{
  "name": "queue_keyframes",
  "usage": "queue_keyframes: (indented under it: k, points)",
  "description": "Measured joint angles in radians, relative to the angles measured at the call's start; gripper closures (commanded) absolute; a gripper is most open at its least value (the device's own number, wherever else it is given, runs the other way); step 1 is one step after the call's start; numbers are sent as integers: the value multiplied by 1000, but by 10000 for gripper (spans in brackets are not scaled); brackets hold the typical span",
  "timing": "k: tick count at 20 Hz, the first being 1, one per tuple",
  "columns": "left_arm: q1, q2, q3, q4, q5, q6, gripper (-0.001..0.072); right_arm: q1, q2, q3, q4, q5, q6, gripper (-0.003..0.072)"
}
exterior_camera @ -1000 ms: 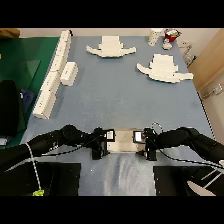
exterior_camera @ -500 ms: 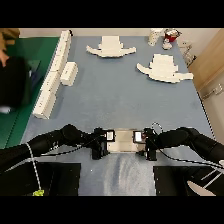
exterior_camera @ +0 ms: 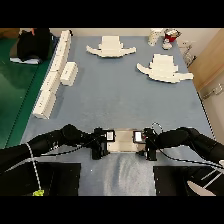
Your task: Fold the box.
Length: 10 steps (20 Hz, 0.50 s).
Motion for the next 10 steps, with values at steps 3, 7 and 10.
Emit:
queue_keyframes:
  k: [3, 7, 10]
  points:
    - [0, 0, 0, 0, 0, 0, 299, 0, 0, 0, 0, 0, 0, 185]
    - [0, 0, 0, 0, 0, 0, 299, 0, 0, 0, 0, 0, 0, 185]
    - [0, 0, 0, 0, 0, 0, 299, 0, 0, 0, 0, 0, 0, 161]
